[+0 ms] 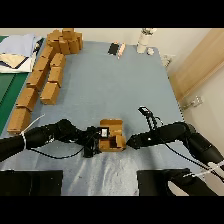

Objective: Fold the box.

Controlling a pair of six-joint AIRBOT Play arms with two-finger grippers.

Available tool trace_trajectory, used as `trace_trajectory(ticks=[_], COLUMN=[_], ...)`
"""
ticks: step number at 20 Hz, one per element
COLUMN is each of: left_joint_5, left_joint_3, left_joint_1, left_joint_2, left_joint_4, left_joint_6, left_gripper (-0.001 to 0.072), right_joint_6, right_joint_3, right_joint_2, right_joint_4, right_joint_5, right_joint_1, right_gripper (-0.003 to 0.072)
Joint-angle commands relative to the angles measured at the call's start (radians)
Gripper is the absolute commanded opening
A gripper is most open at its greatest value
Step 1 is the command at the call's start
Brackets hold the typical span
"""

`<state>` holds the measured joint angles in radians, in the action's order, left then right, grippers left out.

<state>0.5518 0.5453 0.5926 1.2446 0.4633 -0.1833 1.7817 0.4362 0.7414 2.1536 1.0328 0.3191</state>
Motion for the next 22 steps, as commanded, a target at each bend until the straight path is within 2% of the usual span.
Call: trace_trajectory(ticks=[1,5,6,7,9,13,18,22], left_joint_5=[0.0,0.0,0.0,0.0,0.0,0.0,0.0,0.0], left_joint_3=[0.0,0.0,0.0,0.0,0.0,0.0,0.0,0.0], left_joint_1=[0.0,0.0,0.0,0.0,0.0,0.0,0.0,0.0], left_joint_2=[0.0,0.0,0.0,0.0,0.0,0.0,0.0,0.0], left_joint_4=[0.0,0.0,0.0,0.0,0.0,0.0,0.0,0.0], left_joint_6=[0.0,0.0,0.0,0.0,0.0,0.0,0.0,0.0], left_gripper=[0.041,0.041,0.0411,0.041,0.041,0.041,0.041,0.041], right_joint_6=[0.003,-0.001,-0.001,-0.001,-0.001,-0.078,-0.486,-0.695], right_joint_3=[0.009,0.03,0.032,0.032,0.032,0.062,0.206,0.297], right_joint_2=[-0.009,-0.009,-0.009,-0.006,0.016,0.113,0.221,0.332], right_joint_4=[0.021,0.023,0.024,0.023,0.002,-0.048,-0.426,-0.551], right_joint_5=[0.008,0.038,0.037,0.037,0.021,-0.042,-0.01,0.042], right_joint_1=[0.0,0.0,0.0,0.0,0.021,0.156,0.38,0.484], right_gripper=[0.0245,0.0246,0.0371,0.0464,0.0464,0.0463,0.0462,0.0462])
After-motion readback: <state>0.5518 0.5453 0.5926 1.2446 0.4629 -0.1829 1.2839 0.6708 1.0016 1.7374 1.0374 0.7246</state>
